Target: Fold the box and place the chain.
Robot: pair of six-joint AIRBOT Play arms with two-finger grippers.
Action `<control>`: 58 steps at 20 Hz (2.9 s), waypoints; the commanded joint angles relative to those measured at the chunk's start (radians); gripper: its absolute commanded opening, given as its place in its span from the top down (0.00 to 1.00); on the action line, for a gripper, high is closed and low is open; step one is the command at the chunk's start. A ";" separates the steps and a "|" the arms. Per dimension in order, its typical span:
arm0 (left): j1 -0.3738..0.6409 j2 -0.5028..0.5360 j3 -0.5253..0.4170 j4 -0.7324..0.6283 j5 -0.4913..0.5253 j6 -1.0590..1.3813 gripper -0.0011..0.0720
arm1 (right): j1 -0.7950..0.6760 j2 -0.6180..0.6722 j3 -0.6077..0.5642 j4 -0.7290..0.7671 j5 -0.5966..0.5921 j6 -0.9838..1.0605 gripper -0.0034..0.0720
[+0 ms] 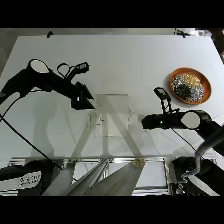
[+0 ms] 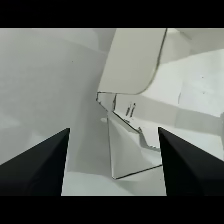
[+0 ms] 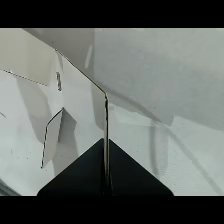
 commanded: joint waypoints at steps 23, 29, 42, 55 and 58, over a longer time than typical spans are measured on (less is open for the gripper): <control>-0.133 -0.221 -0.018 -0.109 0.003 0.263 0.86 | 0.001 0.000 -0.001 0.024 0.007 0.003 0.93; -0.137 -0.175 -0.018 -0.112 0.014 0.213 0.98 | 0.001 0.004 0.011 0.021 0.035 0.002 0.87; -0.310 0.077 -0.229 -0.233 0.288 0.205 0.99 | 0.000 0.380 0.199 -0.390 0.542 0.056 0.40; -0.393 0.009 -0.260 -0.239 0.558 0.348 0.98 | 0.000 0.433 0.195 -0.385 0.462 0.081 0.40; -0.393 -0.004 -0.260 -0.240 0.569 0.351 0.98 | 0.000 0.433 0.187 -0.385 0.454 0.081 0.40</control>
